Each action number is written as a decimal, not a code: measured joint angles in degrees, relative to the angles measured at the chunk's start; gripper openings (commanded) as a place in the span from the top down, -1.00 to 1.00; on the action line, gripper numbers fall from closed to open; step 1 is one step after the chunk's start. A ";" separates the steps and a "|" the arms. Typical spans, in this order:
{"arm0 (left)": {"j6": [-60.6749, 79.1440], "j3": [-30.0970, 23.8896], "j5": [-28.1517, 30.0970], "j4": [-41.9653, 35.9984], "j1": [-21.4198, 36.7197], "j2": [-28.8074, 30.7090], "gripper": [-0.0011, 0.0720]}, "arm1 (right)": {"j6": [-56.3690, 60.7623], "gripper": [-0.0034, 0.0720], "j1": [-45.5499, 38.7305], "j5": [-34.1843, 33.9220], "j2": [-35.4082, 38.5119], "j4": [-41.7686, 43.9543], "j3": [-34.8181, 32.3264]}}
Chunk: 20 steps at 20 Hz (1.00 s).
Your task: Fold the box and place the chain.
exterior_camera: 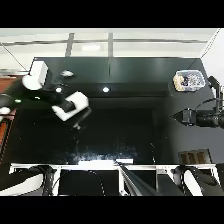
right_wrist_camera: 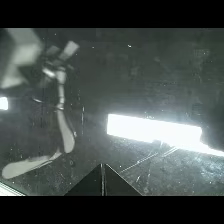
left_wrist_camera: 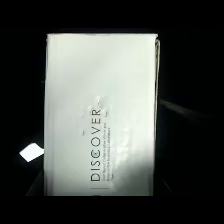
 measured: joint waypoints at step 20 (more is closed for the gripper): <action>-8.46 20.22 14.58 3.93 23.08 -21.24 -0.98 | 1.97 0.85 -0.02 -3.67 0.00 0.04 0.00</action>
